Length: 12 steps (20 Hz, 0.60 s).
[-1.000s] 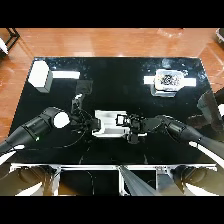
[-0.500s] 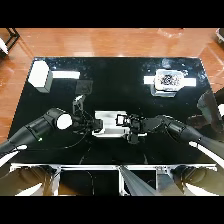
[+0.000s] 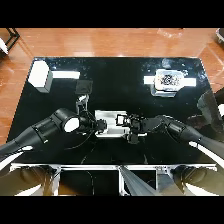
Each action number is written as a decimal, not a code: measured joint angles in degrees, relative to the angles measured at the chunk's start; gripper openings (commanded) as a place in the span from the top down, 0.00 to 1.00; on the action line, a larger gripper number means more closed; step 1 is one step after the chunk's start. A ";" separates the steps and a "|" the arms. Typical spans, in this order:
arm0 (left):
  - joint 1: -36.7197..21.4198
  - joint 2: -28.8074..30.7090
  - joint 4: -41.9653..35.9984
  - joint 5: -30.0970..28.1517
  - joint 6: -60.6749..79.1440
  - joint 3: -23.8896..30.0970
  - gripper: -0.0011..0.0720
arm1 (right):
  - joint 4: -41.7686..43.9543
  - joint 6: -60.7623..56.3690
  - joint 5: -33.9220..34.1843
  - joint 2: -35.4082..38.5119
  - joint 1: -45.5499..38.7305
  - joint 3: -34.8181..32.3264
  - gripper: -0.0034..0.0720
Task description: Fold the box and place the chain.
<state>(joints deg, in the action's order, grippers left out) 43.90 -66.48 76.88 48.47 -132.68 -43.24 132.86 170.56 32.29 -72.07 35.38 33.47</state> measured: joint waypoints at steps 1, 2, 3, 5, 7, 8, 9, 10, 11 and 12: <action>0.11 -0.44 0.37 0.13 -0.37 -0.11 0.41 | 0.00 -0.02 0.04 0.00 0.00 0.00 0.70; 0.17 -0.92 0.68 0.15 -0.61 -0.22 0.41 | 0.02 0.00 0.04 0.00 0.00 0.00 0.70; 0.24 -1.49 0.72 0.24 -0.79 -0.50 0.41 | 0.02 0.00 0.09 0.00 0.00 0.00 0.70; 0.31 -2.75 0.92 0.61 -1.11 -1.33 0.41 | 0.07 0.00 0.13 0.00 0.00 0.00 0.70; 0.35 -4.22 1.40 1.29 -1.49 -2.82 0.41 | 0.09 -0.04 0.17 0.00 0.00 0.00 0.70; 0.35 -5.14 1.88 2.01 -1.66 -3.91 0.41 | 0.11 -0.13 0.17 0.00 -0.02 0.00 0.70; 0.37 -6.10 2.49 2.78 -1.73 -5.09 0.41 | 0.17 -0.17 0.13 0.00 -0.04 0.00 0.70; 0.42 -7.13 3.17 4.00 -1.88 -6.38 0.41 | 0.20 -0.17 0.11 0.00 -0.04 0.00 0.70; 0.50 -8.24 4.00 5.44 -1.90 -7.78 0.42 | 0.20 -0.17 0.11 0.00 -0.04 0.00 0.70; 0.63 -9.20 4.79 6.75 -2.08 -9.07 0.41 | 0.22 -0.17 0.09 0.00 -0.04 0.00 0.70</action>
<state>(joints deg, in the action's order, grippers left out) 44.53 -75.68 81.67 55.22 -134.76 -52.31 133.08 170.39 32.38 -72.07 35.33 33.47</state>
